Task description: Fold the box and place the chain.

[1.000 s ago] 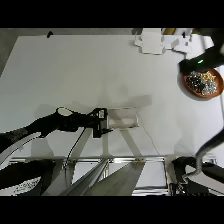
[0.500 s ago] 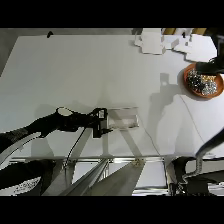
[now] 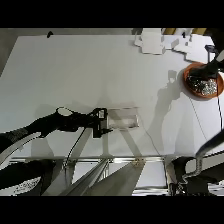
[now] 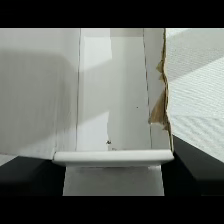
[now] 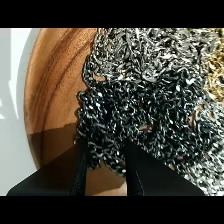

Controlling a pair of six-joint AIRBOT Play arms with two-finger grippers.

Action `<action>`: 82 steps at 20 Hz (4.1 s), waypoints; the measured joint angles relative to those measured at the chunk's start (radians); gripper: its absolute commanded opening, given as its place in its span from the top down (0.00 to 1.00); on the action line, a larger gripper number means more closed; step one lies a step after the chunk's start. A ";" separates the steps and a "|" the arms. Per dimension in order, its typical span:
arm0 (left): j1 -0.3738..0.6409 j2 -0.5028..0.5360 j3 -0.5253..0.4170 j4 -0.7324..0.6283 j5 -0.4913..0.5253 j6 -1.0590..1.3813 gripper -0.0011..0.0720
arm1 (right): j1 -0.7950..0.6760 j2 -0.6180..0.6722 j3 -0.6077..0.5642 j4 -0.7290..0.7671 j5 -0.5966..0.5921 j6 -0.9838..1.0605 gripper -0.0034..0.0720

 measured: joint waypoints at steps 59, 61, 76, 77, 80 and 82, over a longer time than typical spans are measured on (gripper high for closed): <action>0.000 0.000 0.000 0.000 0.000 0.000 0.70 | 0.934 0.964 -0.511 0.322 0.200 0.059 0.93; 0.000 0.000 0.000 0.000 0.000 0.000 0.70 | 0.948 0.964 -0.538 0.322 0.141 0.061 0.93; 0.000 0.000 0.000 0.000 0.000 0.000 0.70 | 0.963 0.801 -0.778 0.323 -0.092 0.064 0.68; 0.000 0.000 0.000 0.000 0.000 0.000 0.70 | 0.963 0.793 -0.778 0.323 -0.100 0.063 0.68; 0.000 0.000 0.000 0.000 0.000 0.000 0.70 | 0.959 0.788 -0.741 0.287 -0.070 0.062 0.70; 0.000 0.000 0.000 0.000 0.000 0.000 0.70 | 0.933 0.795 -0.697 0.242 -0.018 0.062 0.73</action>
